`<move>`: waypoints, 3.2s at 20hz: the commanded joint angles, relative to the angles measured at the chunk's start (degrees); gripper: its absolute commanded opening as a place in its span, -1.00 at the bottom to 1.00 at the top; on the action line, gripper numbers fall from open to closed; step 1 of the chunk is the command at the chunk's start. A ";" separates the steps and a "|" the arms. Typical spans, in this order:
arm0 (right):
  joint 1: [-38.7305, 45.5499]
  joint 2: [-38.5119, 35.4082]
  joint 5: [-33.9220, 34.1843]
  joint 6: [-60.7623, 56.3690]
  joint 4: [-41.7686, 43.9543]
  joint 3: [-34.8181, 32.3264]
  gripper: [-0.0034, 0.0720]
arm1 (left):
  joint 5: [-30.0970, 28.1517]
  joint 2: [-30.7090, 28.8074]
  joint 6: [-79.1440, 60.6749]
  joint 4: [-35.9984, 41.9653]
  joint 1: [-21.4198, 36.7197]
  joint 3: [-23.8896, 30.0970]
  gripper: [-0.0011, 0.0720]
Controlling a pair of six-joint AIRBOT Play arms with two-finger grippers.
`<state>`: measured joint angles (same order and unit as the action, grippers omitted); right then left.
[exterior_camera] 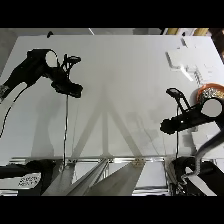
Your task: Fold the box and place the chain.
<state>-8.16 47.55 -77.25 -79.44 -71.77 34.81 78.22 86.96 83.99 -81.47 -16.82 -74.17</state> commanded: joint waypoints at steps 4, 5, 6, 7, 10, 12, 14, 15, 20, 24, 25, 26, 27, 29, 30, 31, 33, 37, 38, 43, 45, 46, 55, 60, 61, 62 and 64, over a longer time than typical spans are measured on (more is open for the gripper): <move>0.02 -0.04 -0.02 -0.02 0.02 -0.02 -0.28 | 0.00 0.04 0.00 -0.02 0.02 0.02 0.49; 0.02 -0.04 -0.02 -0.02 0.02 -0.02 -0.28 | 0.00 0.04 0.00 0.00 0.02 0.02 0.49; 0.02 -0.04 -0.02 -0.02 0.02 -0.02 -0.28 | 0.00 0.04 0.00 0.00 0.02 0.02 0.49; 0.02 -0.04 -0.02 -0.02 0.02 -0.02 -0.28 | 0.00 0.04 0.00 -0.02 0.02 0.02 0.49; 0.02 -0.02 3.23 0.63 -0.96 -0.02 -0.24 | 0.02 0.04 0.00 -0.02 0.02 0.02 0.49; 0.02 -0.04 9.73 0.44 -1.42 0.00 -0.24 | 0.00 0.04 0.00 0.00 0.02 0.02 0.49; 0.04 -0.04 10.23 0.37 -7.17 0.00 -0.24 | 0.00 0.04 0.00 0.00 0.02 0.02 0.49; 0.68 -0.02 8.81 0.02 -12.52 0.00 -0.22 | 0.00 0.04 0.00 0.00 0.02 0.02 0.49; 17.59 0.09 7.34 -1.64 -40.44 0.00 0.96 | 0.00 0.04 0.00 0.00 0.02 0.02 0.49; 31.19 0.24 16.52 1.99 -41.40 0.00 0.95 | 0.00 0.04 0.00 0.00 0.02 0.02 0.49; 33.81 1.16 17.22 1.75 -41.62 0.00 0.96 | 0.00 0.04 0.00 0.00 0.02 0.02 0.49; 36.61 3.04 17.35 1.49 -42.07 0.00 0.96 | 0.00 0.04 0.00 0.00 0.00 0.02 0.49; 38.95 5.18 17.05 2.12 -42.07 0.00 0.96 | 0.00 0.04 0.00 0.00 0.02 0.02 0.49; 42.84 8.66 16.65 3.32 -42.12 0.00 0.96 | 0.02 0.04 0.00 -0.02 0.02 0.02 0.49; 44.35 9.75 16.57 3.48 -42.36 0.00 0.95 | 0.00 0.04 0.00 0.00 0.00 0.02 0.49; 45.59 10.16 16.68 3.45 -42.80 0.00 0.95 | 0.00 0.04 0.00 0.00 0.02 0.02 0.49; 48.15 10.19 18.67 3.43 -45.44 0.00 0.90 | 0.00 0.04 0.00 0.00 0.02 0.02 0.49; 53.94 10.21 21.40 1.70 -49.75 0.00 0.63 | 0.00 0.04 0.00 0.00 0.02 0.02 0.49; 55.30 10.21 22.47 1.25 -49.75 0.00 0.63 | 0.00 0.04 0.00 0.00 0.02 0.02 0.49; 56.50 10.62 27.41 -0.13 -51.93 0.61 0.63 | 0.00 0.04 0.00 0.00 0.02 0.04 0.49; 56.50 11.78 28.28 -1.33 -53.07 2.27 0.63 | 0.00 0.04 0.00 0.00 0.02 0.02 0.49; 56.50 12.63 28.13 -1.33 -53.02 2.97 0.63 | 0.02 0.04 0.00 0.00 0.02 0.02 0.49; 56.50 21.38 22.45 1.84 -52.52 3.04 0.15 | 0.00 0.02 0.00 0.00 0.02 0.02 0.49; 56.24 21.03 17.33 1.29 -52.24 3.04 -0.88 | 0.00 0.02 0.00 0.00 0.02 0.02 0.49; 55.56 19.61 16.48 1.29 -51.80 3.04 -0.88 | 0.00 0.02 0.00 0.00 0.02 0.02 0.49; 54.34 17.66 15.61 1.38 -50.38 3.04 -0.88 | 0.02 0.02 0.00 0.00 0.02 0.02 0.49; 50.51 12.72 13.66 2.19 -45.83 3.04 -0.88 | 0.00 0.02 0.00 0.00 0.02 0.02 0.49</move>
<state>45.65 64.73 -60.16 -77.95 -122.34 37.80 78.24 86.96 84.01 -81.47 -16.82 -74.17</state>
